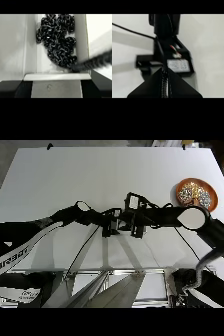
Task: Fold the box and place the chain.
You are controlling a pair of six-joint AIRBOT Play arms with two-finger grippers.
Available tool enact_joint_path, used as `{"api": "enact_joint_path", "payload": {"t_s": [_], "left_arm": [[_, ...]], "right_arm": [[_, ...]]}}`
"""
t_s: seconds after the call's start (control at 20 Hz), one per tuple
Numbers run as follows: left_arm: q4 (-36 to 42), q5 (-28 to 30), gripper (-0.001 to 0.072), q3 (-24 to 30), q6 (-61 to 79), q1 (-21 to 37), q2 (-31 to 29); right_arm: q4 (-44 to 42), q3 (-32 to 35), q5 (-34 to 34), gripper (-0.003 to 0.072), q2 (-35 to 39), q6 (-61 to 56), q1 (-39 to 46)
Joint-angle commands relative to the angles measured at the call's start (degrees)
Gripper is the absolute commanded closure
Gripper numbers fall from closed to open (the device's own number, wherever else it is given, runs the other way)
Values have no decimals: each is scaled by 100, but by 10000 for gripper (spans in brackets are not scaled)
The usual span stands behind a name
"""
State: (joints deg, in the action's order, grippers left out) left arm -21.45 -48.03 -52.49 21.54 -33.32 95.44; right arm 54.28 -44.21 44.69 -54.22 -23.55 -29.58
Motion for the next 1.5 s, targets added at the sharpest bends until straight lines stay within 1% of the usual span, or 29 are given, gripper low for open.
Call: {"api": "enact_joint_path", "payload": {"t_s": [0.0,0.1,0.25,0.45,0.55,0.7,0.95,1.0,1.05,1.1,1.15,1.25,1.35,1.45], "left_arm": [[-39,-20,439,-4,72,2,-4],[-39,-24,439,-4,72,2,-4],[-22,-22,439,-4,72,-2,-4],[-13,-22,439,-4,70,2,-4],[0,-22,439,-4,70,2,-4],[0,-22,439,-4,68,2,-4],[0,-22,439,-4,70,2,-4],[0,-22,439,-4,70,2,-4],[0,-22,439,-4,70,2,-4],[0,-22,439,-4,70,2,-4],[0,-22,439,-4,68,2,-4],[0,-22,439,-4,68,2,-4],[0,-22,439,-4,68,2,-4],[0,-22,439,-4,70,2,-4]], "right_arm": [[684,-13,-177,666,485,-50,363],[691,-13,-26,665,691,-44,654],[697,-11,503,665,697,-37,925],[603,-9,916,665,398,4,929],[227,0,1108,665,203,186,929],[-103,0,1215,665,155,468,929],[-118,7,1305,660,153,590,929],[-118,13,1298,601,153,590,929],[-118,15,1287,518,155,603,929],[-118,15,1266,418,160,640,929],[-114,15,1231,376,177,743,931],[37,15,1054,377,308,765,935],[396,15,909,380,509,761,1023],[680,15,977,439,614,769,1421]]}}
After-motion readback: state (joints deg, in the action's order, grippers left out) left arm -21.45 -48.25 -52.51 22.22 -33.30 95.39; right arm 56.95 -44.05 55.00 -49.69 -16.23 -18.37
